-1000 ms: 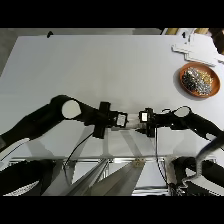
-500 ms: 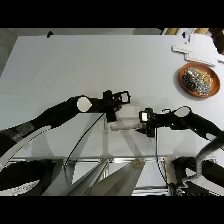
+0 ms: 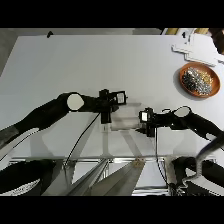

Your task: Fold the box and place the chain.

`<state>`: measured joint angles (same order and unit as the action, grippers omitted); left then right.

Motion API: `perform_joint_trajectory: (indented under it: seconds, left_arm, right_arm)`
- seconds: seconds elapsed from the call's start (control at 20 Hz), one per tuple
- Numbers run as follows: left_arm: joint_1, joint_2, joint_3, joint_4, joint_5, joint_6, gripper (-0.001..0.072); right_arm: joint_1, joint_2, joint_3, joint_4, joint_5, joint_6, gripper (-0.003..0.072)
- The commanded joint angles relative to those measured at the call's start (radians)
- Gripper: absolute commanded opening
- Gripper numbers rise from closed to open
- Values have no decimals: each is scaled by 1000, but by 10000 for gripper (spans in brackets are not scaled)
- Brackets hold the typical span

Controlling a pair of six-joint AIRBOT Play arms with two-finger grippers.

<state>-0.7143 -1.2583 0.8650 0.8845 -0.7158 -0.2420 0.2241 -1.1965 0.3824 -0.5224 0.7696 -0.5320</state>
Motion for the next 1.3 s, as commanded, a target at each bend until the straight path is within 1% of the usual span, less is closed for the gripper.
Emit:
perform_joint_trajectory:
  seconds: [0.0, 0.1, 0.2, 0.35, 0.5, 0.65, 0.7, 0.75, 0.8, 0.85, 0.9, 0.95, 1.1, 1.25]
  left_arm:
    - [2, 54, -5, 154, -292, -80, 9]
    - [2, 46, -31, 171, -283, -124, 8]
    - [2, 43, -56, 168, -260, -124, 8]
    - [13, 43, -85, 185, -253, -124, 8]
    - [54, 45, -110, 194, -262, -131, 9]
    - [97, 48, -114, 212, -291, -163, 23]
    - [108, 48, -114, 213, -291, -163, 79]
    - [115, 47, -115, 213, -281, -158, 197]
    - [118, 46, -117, 213, -248, -135, 339]
    - [117, 45, -121, 210, -208, -99, 448]
    - [116, 45, -127, 198, -165, -47, 492]
    - [114, 43, -132, 176, -135, 20, 504]
    - [108, 26, -133, 94, -126, 232, 503]
    - [108, 1, -134, 40, -125, 301, 496]
  right_arm:
    - [0, 1, 0, 0, 0, 0, 322]
    - [0, 1, 0, 0, 0, 0, 322]
    - [0, 1, 0, 0, 0, 0, 322]
    - [0, 1, 0, 0, 0, 0, 322]
    - [0, 1, 0, 0, 0, 0, 322]
    - [0, 2, 0, 0, 0, 0, 322]
    - [0, 2, 0, 0, 0, 0, 322]
    - [0, 2, 0, 0, 0, 0, 322]
    - [0, 2, 0, 0, 0, 0, 322]
    - [0, 2, 0, 0, 0, 0, 322]
    - [0, 2, 0, 0, 0, 0, 322]
    - [0, 2, 0, 0, 0, 0, 322]
    - [0, 2, 0, 0, 0, 0, 322]
    - [0, 2, 0, 0, 0, 0, 322]
